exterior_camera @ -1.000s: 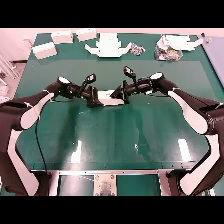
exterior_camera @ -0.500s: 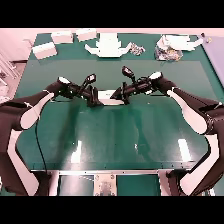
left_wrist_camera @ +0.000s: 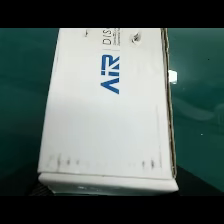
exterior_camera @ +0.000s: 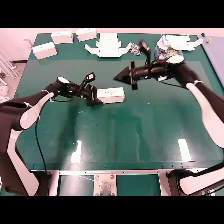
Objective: Fold the box and place the chain.
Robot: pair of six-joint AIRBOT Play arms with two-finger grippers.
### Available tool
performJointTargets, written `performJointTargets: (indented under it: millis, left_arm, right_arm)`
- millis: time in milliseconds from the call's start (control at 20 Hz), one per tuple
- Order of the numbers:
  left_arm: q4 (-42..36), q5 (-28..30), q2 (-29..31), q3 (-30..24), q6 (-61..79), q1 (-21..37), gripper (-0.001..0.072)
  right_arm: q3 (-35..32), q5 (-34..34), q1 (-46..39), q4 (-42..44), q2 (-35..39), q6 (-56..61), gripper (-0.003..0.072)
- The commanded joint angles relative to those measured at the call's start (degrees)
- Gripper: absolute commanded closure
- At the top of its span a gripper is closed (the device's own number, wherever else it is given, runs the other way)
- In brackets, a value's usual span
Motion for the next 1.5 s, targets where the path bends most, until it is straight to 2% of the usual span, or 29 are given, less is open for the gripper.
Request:
performJointTargets:
  millis: [0,150,350,500,650,700,750,800,950,1050,1250,1450]
  left_arm:
    - [0.04,-0.26,0.02,0.00,0.09,-0.02,0.0222]
    - [0.00,-0.28,0.00,0.00,0.09,-0.04,0.0222]
    - [-0.87,-0.85,0.00,0.00,0.09,-0.02,0.0222]
    - [-1.09,-0.87,0.02,0.00,0.07,-0.04,0.0222]
    - [-2.99,0.94,0.02,0.02,-0.04,-0.02,0.0226]
    - [-3.10,1.03,0.02,0.17,-0.72,-0.02,0.0366]
    - [-2.40,0.09,0.02,0.66,-0.74,-0.02,0.0646]
    - [-1.79,-0.55,0.02,1.29,-0.74,-0.02,0.0688]
    - [-1.11,1.14,0.15,3.43,-5.95,-0.02,0.0692]
    - [0.37,6.25,1.86,3.67,-8.31,0.09,0.0694]
    - [10.69,20.70,9.75,3.45,-17.92,0.42,0.0695]
    - [16.28,26.10,17.22,1.73,-28.41,4.02,0.0694]
  right_arm:
    - [-1.57,-1.09,-3.17,0.39,6.71,6.01,0.0673]
    - [-9.03,-6.34,-9.16,-4.68,15.87,10.67,0.0673]
    - [-20.55,-8.55,-18.38,-5.22,26.03,11.80,0.0673]
    - [-24.63,-8.55,-22.69,-5.22,29.18,12.76,0.0673]
    - [-25.22,-8.55,-23.74,-5.25,29.33,13.00,0.0673]
    - [-25.22,-8.55,-23.74,-5.25,29.33,12.98,0.0672]
    - [-25.22,-8.55,-23.74,-5.25,29.33,13.03,0.0673]
    - [-25.22,-8.55,-23.76,-5.25,29.40,13.22,0.0672]
    - [-25.20,-8.59,-23.78,-5.25,29.77,14.23,0.0672]
    - [-25.20,-8.59,-23.80,-5.25,29.92,14.69,0.0672]
    - [-25.22,-8.57,-24.17,-5.25,29.92,14.78,0.0672]
    - [-25.22,-8.52,-24.74,-5.27,29.92,16.22,0.0672]
